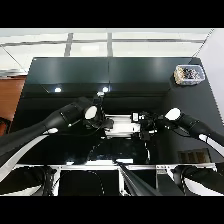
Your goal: Fold the box and place the chain.
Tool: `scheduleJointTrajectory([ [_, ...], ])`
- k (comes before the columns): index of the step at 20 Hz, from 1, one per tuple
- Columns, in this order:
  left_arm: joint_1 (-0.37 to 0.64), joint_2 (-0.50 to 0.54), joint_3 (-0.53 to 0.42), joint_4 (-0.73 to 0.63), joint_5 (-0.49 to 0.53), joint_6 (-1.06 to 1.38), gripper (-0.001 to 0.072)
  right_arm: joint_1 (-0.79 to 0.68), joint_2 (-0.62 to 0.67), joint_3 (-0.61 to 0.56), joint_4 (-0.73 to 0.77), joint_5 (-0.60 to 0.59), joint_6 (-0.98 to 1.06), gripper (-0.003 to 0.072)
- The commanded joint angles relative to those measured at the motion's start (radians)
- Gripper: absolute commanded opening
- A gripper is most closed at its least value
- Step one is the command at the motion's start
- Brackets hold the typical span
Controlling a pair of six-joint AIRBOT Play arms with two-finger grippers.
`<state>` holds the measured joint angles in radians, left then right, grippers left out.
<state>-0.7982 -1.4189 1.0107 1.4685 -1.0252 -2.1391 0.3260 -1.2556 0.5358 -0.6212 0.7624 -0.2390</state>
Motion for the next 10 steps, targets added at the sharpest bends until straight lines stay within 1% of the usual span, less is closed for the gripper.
scheduleJointTrajectory([
  [1, -0.072, -0.013, 0.025, 0.113, -0.003, -0.252, 0.063, 0.001, 0.0, 0.0, 0.0, 0.0, 0.0, 0.0437],
  [2, -0.082, -0.025, 0.035, 0.113, -0.007, -0.276, 0.0618, 0.001, 0.0, 0.0, 0.0, 0.0, 0.0, 0.0437],
  [5, -0.09, -0.072, 0.084, 0.113, -0.037, -0.31, 0.0615, 0.001, 0.0, 0.0, 0.0, 0.0, 0.0, 0.0437],
  [7, -0.09, -0.086, 0.098, 0.108, -0.052, -0.331, 0.0602, 0.001, 0.0, 0.0, 0.0, 0.001, 0.0, 0.0437],
  [8, -0.09, -0.086, 0.098, 0.099, -0.052, -0.332, 0.0481, 0.001, 0.0, 0.0, 0.0, 0.002, 0.0, 0.0437],
  [9, -0.09, -0.086, 0.098, 0.089, -0.052, -0.332, 0.0384, 0.001, 0.0, 0.0, 0.0, 0.003, 0.0, 0.0437],
  [10, -0.09, -0.086, 0.097, 0.082, -0.052, -0.332, 0.0384, 0.001, 0.0, 0.0, 0.0, 0.004, 0.0, 0.0437],
])
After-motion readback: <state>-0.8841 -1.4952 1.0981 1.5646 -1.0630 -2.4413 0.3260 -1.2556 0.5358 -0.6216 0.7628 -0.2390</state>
